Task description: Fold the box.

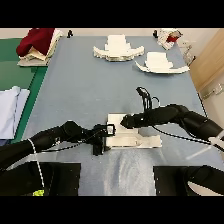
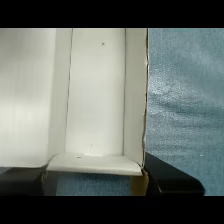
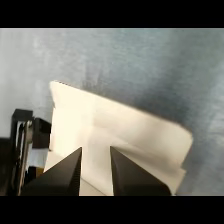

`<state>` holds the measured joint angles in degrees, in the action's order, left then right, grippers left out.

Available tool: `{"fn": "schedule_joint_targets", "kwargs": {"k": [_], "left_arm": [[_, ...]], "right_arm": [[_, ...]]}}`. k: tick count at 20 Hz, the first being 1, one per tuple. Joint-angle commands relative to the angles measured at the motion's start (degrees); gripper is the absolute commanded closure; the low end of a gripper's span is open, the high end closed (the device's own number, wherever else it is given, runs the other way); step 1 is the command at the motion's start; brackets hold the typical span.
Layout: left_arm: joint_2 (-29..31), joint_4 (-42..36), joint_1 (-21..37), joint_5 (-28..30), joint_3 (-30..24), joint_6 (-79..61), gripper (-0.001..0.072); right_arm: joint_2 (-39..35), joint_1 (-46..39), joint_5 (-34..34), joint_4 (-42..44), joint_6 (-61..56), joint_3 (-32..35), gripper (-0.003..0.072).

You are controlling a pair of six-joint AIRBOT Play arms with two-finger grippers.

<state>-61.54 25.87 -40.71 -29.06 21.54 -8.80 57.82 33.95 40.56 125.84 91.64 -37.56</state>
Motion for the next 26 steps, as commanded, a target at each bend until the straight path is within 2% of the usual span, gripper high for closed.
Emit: {"fn": "schedule_joint_targets", "kwargs": {"k": [1,5,6,7,8,10,11,14,18,23,26], "left_arm": [[0.0,0.0,0.0,0.0,0.0,0.0,0.0307],[0.0,0.0,0.0,0.0,0.0,0.0,0.0308],[0.0,0.0,0.0,0.0,0.0,0.0,0.0308],[0.0,0.0,0.0,0.0,0.0,0.0,0.0308],[0.0,0.0,0.0,0.0,0.0,0.0,0.0308],[0.0,0.0,0.0,0.0,0.0,0.0,0.0308],[0.0,0.0,0.0,0.0,0.0,0.0,0.0308],[0.0,0.0,0.0,0.0,0.0,0.0,0.0308],[0.0,0.0,0.0,0.0,0.0,0.0,0.0308],[0.0,0.0,0.0,0.0,0.0,0.0,0.0308],[0.0,0.0,0.0,0.0,0.0,0.0,0.0308]], "right_arm": [[-8.1,0.0,8.2,-10.2,3.9,-0.7,0.0409],[-15.1,0.0,24.2,-12.1,23.1,1.1,0.0409],[-16.3,0.0,26.3,-13.3,26.2,1.9,0.0387],[-17.0,0.0,27.0,-15.7,27.7,2.8,0.0323],[-17.4,0.0,27.0,-18.5,29.6,3.7,0.0224],[-17.4,0.0,25.6,-20.6,35.1,5.5,0.0178],[-17.4,0.0,23.9,-21.6,38.4,6.6,0.0085],[-17.0,0.0,18.7,-23.4,47.9,10.0,0.0081],[-15.0,0.0,11.0,-22.4,53.6,12.3,0.0082],[-12.9,0.0,9.4,-14.6,58.6,12.3,0.0105],[-12.9,0.0,9.2,-13.7,60.5,12.3,0.0286]]}}
